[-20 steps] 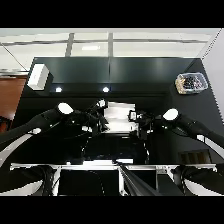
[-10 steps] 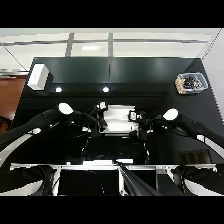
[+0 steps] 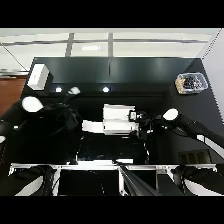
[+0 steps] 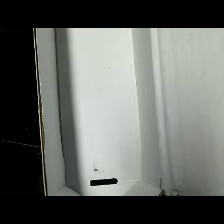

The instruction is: Fold the box and place the chain.

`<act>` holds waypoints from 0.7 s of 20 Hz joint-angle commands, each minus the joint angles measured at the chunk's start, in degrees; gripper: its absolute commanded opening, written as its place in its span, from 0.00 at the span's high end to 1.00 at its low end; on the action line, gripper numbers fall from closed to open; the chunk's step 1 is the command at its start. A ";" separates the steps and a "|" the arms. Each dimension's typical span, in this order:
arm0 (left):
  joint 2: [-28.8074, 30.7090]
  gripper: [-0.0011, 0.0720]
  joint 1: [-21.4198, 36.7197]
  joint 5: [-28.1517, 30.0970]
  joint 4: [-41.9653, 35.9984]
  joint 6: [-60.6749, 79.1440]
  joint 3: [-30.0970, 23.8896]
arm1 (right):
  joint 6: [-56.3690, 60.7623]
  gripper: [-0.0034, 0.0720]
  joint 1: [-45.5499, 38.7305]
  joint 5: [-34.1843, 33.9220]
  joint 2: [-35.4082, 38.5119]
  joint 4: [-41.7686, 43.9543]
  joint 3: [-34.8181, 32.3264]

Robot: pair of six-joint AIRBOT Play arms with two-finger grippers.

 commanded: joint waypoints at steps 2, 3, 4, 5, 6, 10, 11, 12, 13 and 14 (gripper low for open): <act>2.43 0.95 14.95 -2.10 8.41 -34.36 -3.04 | -0.04 0.63 0.00 0.00 0.00 -0.04 -0.02; 0.74 0.95 18.25 -3.65 5.14 -42.12 -4.20 | -0.04 0.63 0.00 0.02 0.00 -0.02 -0.02; -1.42 0.95 20.76 -5.99 -0.09 -42.58 -5.07 | -0.04 0.63 0.00 0.02 0.00 -0.04 -0.02; -4.20 0.95 22.69 -8.76 -6.54 -39.06 -5.86 | -0.04 0.63 0.00 0.02 0.00 -0.04 -0.02; -6.93 0.95 23.43 -10.49 -11.96 -35.23 -6.49 | -0.04 0.63 0.00 0.00 0.00 -0.02 -0.02; -16.92 0.95 18.01 -7.56 -18.99 -31.56 -7.02 | -0.04 0.63 0.00 0.02 0.00 -0.02 -0.02; -18.25 0.95 15.78 -5.95 -20.63 -30.88 -7.02 | -0.04 0.63 0.00 0.02 0.00 -0.02 -0.02; -19.08 0.95 13.49 -4.70 -23.82 -28.63 -7.02 | -0.04 0.63 0.00 0.02 0.00 -0.02 -0.02; -19.65 0.95 11.08 -3.98 -27.28 -26.64 -6.99 | -0.04 0.63 0.00 0.00 0.00 -0.04 -0.02; -20.09 0.95 9.20 -3.85 -29.14 -25.44 -6.86 | -0.02 0.63 0.00 0.00 0.00 0.02 -0.02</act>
